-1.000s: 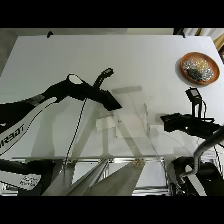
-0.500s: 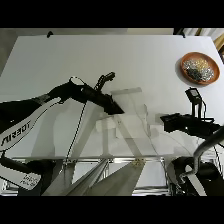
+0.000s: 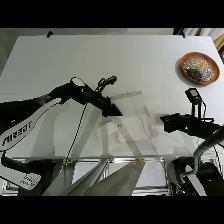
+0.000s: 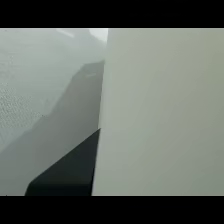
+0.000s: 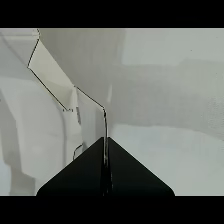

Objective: Fold the box and place the chain.

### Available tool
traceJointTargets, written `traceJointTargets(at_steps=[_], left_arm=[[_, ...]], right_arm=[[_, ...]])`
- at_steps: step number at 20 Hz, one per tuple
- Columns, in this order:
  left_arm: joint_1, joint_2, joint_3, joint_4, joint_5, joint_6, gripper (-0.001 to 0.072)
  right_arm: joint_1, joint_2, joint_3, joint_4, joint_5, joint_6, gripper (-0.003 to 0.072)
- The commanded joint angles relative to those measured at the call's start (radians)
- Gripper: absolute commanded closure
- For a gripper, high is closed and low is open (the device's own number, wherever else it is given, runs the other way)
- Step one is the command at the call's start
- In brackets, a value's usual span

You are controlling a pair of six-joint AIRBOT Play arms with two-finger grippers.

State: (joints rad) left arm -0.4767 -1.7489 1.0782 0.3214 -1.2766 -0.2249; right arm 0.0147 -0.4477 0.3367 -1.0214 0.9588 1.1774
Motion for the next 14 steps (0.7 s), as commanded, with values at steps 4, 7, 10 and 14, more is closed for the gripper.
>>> traceJointTargets(at_steps=[4,7,10,14], left_arm=[[-0.024,0.003,0.000,0.062,0.040,0.086,0.0705],[-0.024,0.054,0.000,0.159,0.079,0.056,0.0707],[-0.024,0.158,0.000,0.287,0.083,0.030,0.0707],[-0.041,0.307,-0.001,0.424,0.033,-0.039,0.0708]], right_arm=[[0.001,0.001,0.000,0.018,-0.001,0.001,0.0668],[0.001,0.001,0.003,0.085,-0.001,0.001,0.0498],[0.001,0.003,0.037,0.109,0.035,0.001,0.0341],[0.001,0.003,0.165,0.089,0.143,0.000,0.0343]])
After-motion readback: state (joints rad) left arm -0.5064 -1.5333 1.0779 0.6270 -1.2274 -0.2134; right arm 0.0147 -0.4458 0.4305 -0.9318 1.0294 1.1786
